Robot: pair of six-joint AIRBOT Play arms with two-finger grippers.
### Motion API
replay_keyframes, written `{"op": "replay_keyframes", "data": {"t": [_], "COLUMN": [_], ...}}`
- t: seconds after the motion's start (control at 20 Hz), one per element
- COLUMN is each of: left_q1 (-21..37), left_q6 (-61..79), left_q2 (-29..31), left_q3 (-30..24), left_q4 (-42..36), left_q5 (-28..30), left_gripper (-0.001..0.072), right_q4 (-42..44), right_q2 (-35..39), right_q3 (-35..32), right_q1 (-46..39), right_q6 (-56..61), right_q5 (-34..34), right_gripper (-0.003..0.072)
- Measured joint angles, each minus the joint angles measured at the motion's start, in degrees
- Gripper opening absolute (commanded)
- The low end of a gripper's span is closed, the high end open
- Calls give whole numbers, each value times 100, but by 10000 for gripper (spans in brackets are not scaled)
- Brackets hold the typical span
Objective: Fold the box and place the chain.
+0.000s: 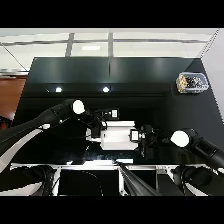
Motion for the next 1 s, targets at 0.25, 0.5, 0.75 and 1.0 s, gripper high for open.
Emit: {"op": "replay_keyframes", "data": {"t": [0.25, 0.5, 0.75, 1.0], "left_q1": [0, 0, 0, 0], "left_q6": [-13, -15, -15, -17], "left_q2": [-2, 0, 0, -2], "left_q3": [0, 0, 0, 0], "left_q4": [22, 24, 24, 24], "left_q5": [20, 39, 50, 52], "left_gripper": [25, 26, 25, 26], "right_q4": [254, 282, 448, 737], "right_q2": [-13, -13, -17, -153], "right_q3": [44, 286, 420, 442], "right_q1": [98, -140, -459, -669], "right_q6": [59, 302, 184, -2], "right_q5": [-236, -365, -376, -369], "right_gripper": [651, 651, 651, 651]}}
